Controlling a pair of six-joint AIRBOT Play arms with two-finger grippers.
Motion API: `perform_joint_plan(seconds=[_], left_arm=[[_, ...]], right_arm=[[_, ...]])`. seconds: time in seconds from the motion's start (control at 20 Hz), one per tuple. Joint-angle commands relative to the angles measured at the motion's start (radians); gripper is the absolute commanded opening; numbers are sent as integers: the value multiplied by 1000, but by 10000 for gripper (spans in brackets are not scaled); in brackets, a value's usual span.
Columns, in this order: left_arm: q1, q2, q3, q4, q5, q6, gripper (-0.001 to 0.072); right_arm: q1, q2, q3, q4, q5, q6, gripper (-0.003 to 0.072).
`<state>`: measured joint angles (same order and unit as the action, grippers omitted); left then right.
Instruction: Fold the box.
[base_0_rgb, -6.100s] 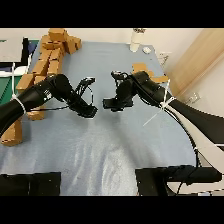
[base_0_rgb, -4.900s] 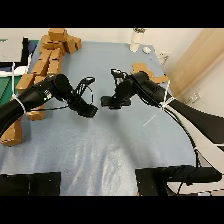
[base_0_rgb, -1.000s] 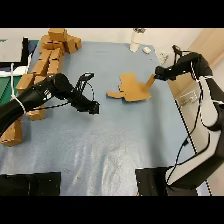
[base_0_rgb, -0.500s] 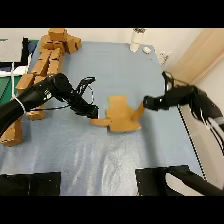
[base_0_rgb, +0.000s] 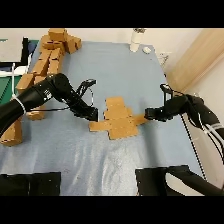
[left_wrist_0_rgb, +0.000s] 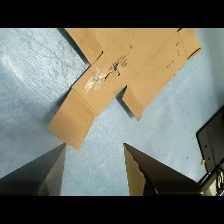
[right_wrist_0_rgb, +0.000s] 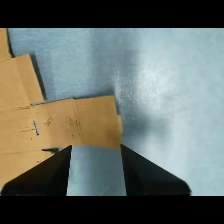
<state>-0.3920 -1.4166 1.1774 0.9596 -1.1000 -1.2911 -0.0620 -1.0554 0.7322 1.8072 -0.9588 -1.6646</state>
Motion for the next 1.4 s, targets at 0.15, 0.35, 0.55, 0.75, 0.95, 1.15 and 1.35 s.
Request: perform_joint_plan(seconds=[0.15,0.35,0.55,0.75,0.95,1.15,1.35], left_arm=[[1,0,0,-2,-4,0,566],[1,0,0,-2,-4,0,570],[7,-1,0,-8,-19,0,602],[60,-1,0,-100,-76,25,602],[121,-1,0,-138,-145,47,602],[151,-1,-1,-161,-198,72,602],[155,-15,-1,-214,-198,102,602]], right_arm=[[-14,-263,225,-17,-91,-159,479],[-14,-354,315,-6,-163,-179,474],[-13,-413,315,98,-311,-322,432],[-11,-429,315,264,-312,-431,351],[-3,-429,315,266,-334,-444,346],[20,-429,315,276,-344,-450,268],[63,-429,315,284,-364,-464,4]])
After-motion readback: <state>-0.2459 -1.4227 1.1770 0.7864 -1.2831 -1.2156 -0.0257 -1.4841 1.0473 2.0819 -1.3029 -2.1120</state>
